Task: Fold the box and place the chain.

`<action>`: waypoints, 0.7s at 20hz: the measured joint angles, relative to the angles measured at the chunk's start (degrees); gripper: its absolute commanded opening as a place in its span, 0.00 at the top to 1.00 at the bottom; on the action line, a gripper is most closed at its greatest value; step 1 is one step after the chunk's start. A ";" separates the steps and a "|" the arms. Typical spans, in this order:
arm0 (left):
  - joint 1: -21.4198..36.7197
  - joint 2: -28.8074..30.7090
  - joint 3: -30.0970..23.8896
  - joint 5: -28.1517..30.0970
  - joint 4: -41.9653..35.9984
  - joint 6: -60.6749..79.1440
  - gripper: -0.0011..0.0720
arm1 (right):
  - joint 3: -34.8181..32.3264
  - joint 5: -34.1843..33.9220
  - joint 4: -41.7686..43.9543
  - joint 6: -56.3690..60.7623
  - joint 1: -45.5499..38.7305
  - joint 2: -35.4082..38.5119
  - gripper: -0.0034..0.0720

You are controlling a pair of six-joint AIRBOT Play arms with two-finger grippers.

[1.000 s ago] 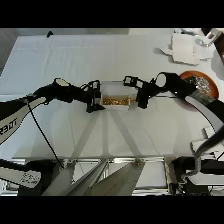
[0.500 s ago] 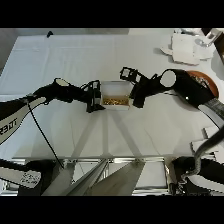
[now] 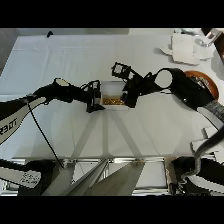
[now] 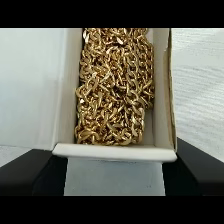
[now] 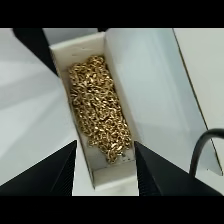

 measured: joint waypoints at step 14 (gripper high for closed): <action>0.00 0.00 -0.02 0.00 -0.02 0.00 0.45 | 26.58 7.50 -3.50 24.81 -5.68 -17.81 0.46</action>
